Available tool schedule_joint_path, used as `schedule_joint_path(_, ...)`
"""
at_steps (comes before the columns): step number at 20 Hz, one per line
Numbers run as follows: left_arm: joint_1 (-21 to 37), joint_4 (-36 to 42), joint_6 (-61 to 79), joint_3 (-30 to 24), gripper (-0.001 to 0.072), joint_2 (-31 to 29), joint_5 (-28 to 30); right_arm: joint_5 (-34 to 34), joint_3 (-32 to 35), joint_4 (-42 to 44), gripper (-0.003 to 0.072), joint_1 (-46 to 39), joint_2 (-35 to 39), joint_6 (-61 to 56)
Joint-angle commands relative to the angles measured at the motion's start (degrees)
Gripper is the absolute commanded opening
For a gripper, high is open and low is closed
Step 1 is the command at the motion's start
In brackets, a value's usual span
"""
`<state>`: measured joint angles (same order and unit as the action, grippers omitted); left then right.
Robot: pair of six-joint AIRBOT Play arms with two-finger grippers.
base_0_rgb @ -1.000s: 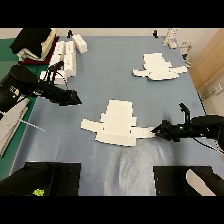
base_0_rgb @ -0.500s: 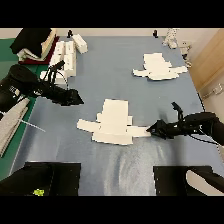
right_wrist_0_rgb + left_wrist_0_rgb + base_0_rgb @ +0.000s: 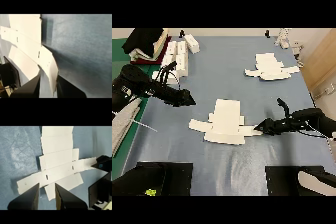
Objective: Fold the box.
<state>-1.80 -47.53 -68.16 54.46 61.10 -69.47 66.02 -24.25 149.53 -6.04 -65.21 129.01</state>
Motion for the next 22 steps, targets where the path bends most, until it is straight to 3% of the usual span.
schedule_joint_path(1,0.0,0.0,-0.3,0.0,0.0285,0.0,0.0,-3.9,-1.1,0.9,0.0279,3.2,-1.2,0.4)
schedule_joint_path(2,0.0,0.0,-0.3,0.0,0.0285,0.0,0.0,-4.3,-1.4,0.7,0.0278,4.5,-1.5,0.4)
schedule_joint_path(4,0.0,0.0,-0.3,0.0,0.0284,0.0,0.0,-5.4,-1.4,0.7,0.0166,6.3,-2.1,-1.0)
schedule_joint_path(7,0.0,0.0,-1.0,0.0,0.0284,0.0,0.0,-7.0,-1.7,1.0,0.0118,7.9,-2.2,-1.1)
schedule_joint_path(8,0.0,0.0,-2.6,0.0,0.0284,0.0,0.0,-7.1,-1.8,0.9,0.0007,8.4,-2.2,-1.1)
schedule_joint_path(12,0.9,-0.3,-3.5,0.1,0.0284,0.6,1.6,-6.8,-1.9,0.9,0.0001,12.2,-1.8,-1.0)
schedule_joint_path(18,6.9,2.9,2.0,-0.3,0.0285,8.7,-6.9,-13.6,-1.8,-2.0,0.0001,19.3,9.9,0.0)
schedule_joint_path(22,4.7,8.1,9.6,-2.2,0.0285,14.1,-4.2,-14.1,-1.8,-4.7,0.0000,19.8,11.7,-4.7)
